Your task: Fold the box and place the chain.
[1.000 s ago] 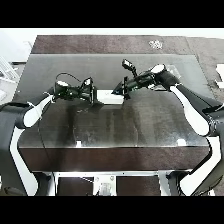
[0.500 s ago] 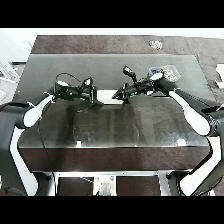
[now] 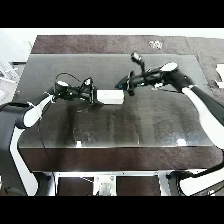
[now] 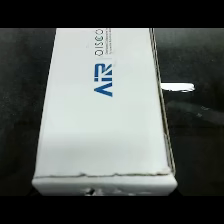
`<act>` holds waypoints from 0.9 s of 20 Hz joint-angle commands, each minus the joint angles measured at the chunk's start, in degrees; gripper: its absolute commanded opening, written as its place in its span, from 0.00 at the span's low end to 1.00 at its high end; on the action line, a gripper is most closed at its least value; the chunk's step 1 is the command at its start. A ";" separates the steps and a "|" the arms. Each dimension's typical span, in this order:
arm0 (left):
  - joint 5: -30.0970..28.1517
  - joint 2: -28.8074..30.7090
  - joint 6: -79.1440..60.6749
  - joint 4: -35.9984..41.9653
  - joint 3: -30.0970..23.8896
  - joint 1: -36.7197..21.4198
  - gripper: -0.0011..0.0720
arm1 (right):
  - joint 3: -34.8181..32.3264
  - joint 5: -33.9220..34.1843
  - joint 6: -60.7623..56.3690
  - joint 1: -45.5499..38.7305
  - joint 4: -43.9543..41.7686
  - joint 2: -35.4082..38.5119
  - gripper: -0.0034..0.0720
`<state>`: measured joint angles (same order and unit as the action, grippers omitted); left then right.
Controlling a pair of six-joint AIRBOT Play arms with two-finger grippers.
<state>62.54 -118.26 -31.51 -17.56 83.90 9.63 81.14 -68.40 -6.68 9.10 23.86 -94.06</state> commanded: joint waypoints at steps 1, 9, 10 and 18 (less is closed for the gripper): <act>-0.07 0.04 -0.04 0.00 -0.02 0.00 0.66 | -0.61 0.07 -5.60 -1.90 -0.22 8.37 0.05; -0.11 0.04 -0.04 0.00 -0.02 0.00 0.66 | -21.53 8.28 -10.49 -9.57 0.76 25.73 0.05; -0.13 0.04 -0.04 0.00 -0.02 0.00 0.66 | -24.26 8.90 -10.51 -10.36 0.76 26.84 0.05; 1.55 0.13 -0.02 0.33 0.61 -0.09 0.32 | -35.58 12.35 -10.88 -12.50 0.59 29.62 0.05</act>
